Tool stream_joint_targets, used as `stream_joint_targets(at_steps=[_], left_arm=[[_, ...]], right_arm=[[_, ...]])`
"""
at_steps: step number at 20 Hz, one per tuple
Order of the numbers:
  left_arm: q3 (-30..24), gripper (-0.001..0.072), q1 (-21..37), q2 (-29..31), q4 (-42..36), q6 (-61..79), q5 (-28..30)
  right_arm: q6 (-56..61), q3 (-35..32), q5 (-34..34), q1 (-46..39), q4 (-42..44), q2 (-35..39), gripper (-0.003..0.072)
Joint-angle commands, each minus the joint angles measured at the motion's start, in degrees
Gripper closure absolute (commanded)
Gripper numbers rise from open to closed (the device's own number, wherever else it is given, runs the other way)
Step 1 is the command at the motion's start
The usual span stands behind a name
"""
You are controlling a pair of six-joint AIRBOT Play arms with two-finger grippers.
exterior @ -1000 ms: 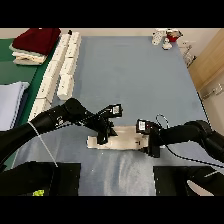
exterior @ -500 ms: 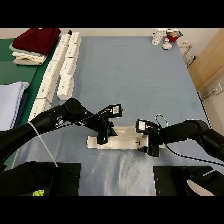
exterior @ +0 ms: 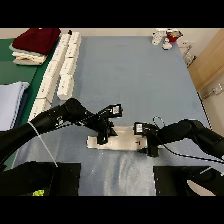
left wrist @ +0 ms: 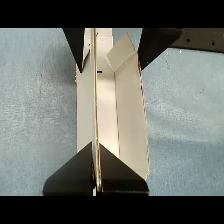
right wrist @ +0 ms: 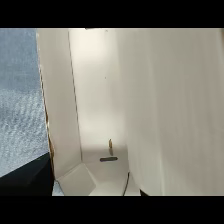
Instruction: Fold the box.
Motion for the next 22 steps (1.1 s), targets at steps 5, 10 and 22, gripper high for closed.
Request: stream_joint_targets(at_steps=[5,10,22], left_arm=[[0.1,0.0696,0.0,0.0,0.0,0.0,0.0],[0.1,0.0696,0.0,0.0,0.0,0.0,0.0],[0.1,0.0696,0.0,0.0,0.0,0.0,0.0]], right_arm=[[-3.8,-1.7,2.1,-0.3,0.2,-0.5,0.0015],[-4.3,-3.3,4.8,-0.3,0.7,-0.5,0.0039],[-6.0,-4.8,6.7,-0.2,1.2,-1.7,0.0281]])
